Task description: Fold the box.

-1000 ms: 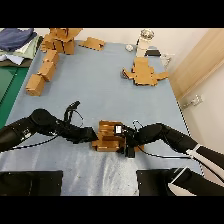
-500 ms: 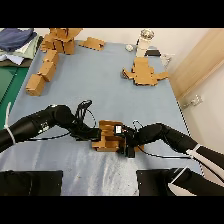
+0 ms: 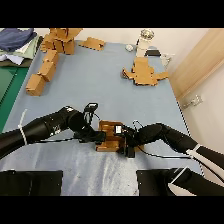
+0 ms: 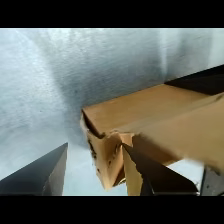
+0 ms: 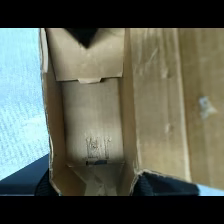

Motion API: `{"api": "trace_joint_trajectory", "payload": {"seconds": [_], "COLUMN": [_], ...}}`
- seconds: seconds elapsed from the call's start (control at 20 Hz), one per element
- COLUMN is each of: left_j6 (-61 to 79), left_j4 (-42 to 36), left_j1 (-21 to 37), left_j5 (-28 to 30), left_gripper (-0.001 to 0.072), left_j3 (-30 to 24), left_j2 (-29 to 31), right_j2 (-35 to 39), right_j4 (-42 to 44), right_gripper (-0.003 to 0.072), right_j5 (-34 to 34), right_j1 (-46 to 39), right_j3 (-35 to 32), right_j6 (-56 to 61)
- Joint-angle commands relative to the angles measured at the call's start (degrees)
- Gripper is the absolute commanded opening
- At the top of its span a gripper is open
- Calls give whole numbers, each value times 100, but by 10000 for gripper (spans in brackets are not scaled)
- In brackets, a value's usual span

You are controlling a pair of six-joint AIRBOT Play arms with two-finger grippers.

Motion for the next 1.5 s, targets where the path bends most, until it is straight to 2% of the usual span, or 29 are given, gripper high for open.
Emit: {"api": "trace_joint_trajectory", "payload": {"seconds": [0.0, 0.45, 0.55, 0.6, 0.65, 0.7, 0.75, 0.8, 1.1, 1.15, 1.2, 1.25, 1.3, 1.45], "left_j6": [-966, -1759, -1958, -2085, -2186, -2218, -2218, -2238, -2343, -2332, -2321, -2350, -2345, -2323], "left_j4": [828, 1484, 1493, 1491, 1488, 1484, 1475, 1445, 1368, 1327, 1329, 1325, 1325, 1375], "left_j1": [-308, -828, -848, -848, -850, -850, -852, -857, -925, -922, -922, -916, -907, -901], "left_j5": [-48, -1086, -1045, -1047, -1047, -1045, -1045, -1045, -1045, -1051, -1071, -1080, -1097, -1143], "left_gripper": [542, 541, 539, 471, 322, 214, 47, 13, 14, 21, 291, 530, 558, 559], "left_j3": [254, 1274, 1294, 1294, 1294, 1294, 1294, 1294, 1294, 1298, 1314, 1318, 1327, 1342], "left_j2": [-129, -1167, -1237, -1248, -1257, -1259, -1259, -1261, -1287, -1285, -1272, -1239, -1178, -890], "right_j2": [2, 2, 2, 2, 2, 2, 2, 2, 2, 2, 2, 2, 2, 2], "right_j4": [2, 2, 2, 2, 2, 2, 2, 2, 2, 2, 2, 2, 2, 2], "right_gripper": [497, 497, 497, 497, 497, 497, 497, 497, 497, 497, 497, 497, 497, 497], "right_j5": [0, 0, 0, 0, 0, 0, 0, 0, 0, 0, 2, 0, 0, 0], "right_j1": [-2, -2, -2, -2, -2, -2, -2, -2, -2, -2, -2, -2, -2, -2], "right_j3": [-2, -2, -2, -2, -2, -2, -2, -2, -2, -2, -2, -2, -2, -2], "right_j6": [0, 0, 0, 0, 0, 0, 0, 0, 0, 0, 0, 0, 0, 0]}}
